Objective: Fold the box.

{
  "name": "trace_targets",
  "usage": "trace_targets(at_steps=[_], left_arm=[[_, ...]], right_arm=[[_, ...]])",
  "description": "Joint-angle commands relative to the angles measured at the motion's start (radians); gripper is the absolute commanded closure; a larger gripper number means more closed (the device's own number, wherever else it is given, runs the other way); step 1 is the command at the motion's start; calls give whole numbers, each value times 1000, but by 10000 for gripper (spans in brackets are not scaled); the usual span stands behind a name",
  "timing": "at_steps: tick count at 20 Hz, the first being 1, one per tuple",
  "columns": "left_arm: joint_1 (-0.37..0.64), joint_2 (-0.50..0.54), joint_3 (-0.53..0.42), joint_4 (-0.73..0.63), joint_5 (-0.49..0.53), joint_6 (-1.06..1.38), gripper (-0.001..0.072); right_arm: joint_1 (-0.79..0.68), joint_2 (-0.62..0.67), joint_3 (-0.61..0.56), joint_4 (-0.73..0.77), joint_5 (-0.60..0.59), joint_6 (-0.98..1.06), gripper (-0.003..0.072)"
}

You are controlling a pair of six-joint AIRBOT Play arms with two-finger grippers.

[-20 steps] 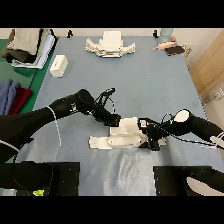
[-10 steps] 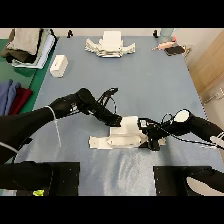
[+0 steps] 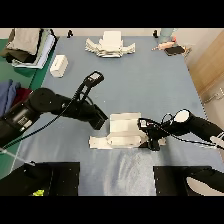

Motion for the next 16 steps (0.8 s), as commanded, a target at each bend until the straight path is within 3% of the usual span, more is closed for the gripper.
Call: trace_targets(at_steps=[1, 2, 3, 4, 5, 10, 13, 16], left_arm=[[4, 116, -83, 46, -24, 252, 690], [18, 125, -114, 21, -33, 354, 688], [30, 126, -150, -6, -26, 447, 606], [41, 126, -189, -42, 2, 526, 234], [47, 126, -234, -85, 51, 606, 17], [20, 76, -385, -192, 153, 931, 16], [-30, -4, -405, -209, 232, 947, 17], [-84, -74, -403, -315, 322, 1022, 17]], right_arm=[[0, 1, 1, 0, 0, 1, 165], [0, 1, 1, 0, 0, 1, 166], [0, 1, 1, 0, 0, 1, 165], [0, 1, 1, 0, 0, 1, 166], [-2, 1, 1, 0, 0, 1, 165], [-1, 1, 1, 0, 0, 1, 166], [-2, 1, 1, 0, 0, 2, 166], [-1, 1, 1, 0, 0, 1, 165]])
